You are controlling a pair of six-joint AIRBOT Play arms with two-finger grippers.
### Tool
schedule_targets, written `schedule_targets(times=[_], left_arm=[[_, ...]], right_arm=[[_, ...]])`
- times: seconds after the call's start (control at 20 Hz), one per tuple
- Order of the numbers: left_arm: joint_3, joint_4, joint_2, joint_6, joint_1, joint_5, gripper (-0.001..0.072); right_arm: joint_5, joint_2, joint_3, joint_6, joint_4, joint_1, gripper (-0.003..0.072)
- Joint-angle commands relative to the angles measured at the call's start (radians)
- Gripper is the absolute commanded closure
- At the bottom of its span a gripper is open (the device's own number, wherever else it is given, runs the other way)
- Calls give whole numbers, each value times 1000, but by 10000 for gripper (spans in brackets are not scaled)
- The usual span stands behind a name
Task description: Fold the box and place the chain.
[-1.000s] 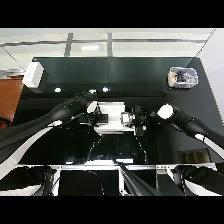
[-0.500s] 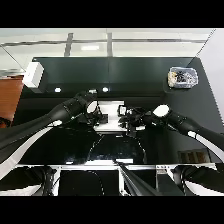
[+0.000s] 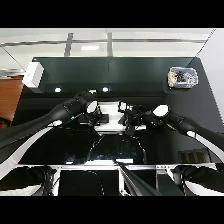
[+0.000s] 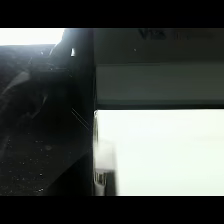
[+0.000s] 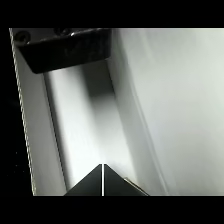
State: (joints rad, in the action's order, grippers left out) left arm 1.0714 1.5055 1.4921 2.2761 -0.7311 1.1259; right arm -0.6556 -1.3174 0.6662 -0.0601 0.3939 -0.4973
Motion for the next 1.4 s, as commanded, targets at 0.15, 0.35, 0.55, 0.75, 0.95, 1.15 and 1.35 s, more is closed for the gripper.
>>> schedule_targets(times=[0.15,0.35,0.55,0.75,0.95,1.15,1.35], left_arm=[[0,2,-1,-2,0,5,680],[0,0,-1,-2,0,5,680],[0,0,-1,-2,0,5,680],[0,1,-1,-2,0,4,679],[0,1,-1,-2,1,4,679],[0,1,0,-2,1,5,679],[0,1,0,-2,1,5,679]], right_arm=[[-154,237,19,911,407,190,670],[-286,287,-14,1475,679,533,670],[-380,201,-123,1321,353,728,670],[-397,40,-144,1200,169,623,670],[-367,-68,-142,1060,4,455,669],[-396,-72,-108,937,-70,393,669],[-438,-71,-28,916,-62,388,320]])
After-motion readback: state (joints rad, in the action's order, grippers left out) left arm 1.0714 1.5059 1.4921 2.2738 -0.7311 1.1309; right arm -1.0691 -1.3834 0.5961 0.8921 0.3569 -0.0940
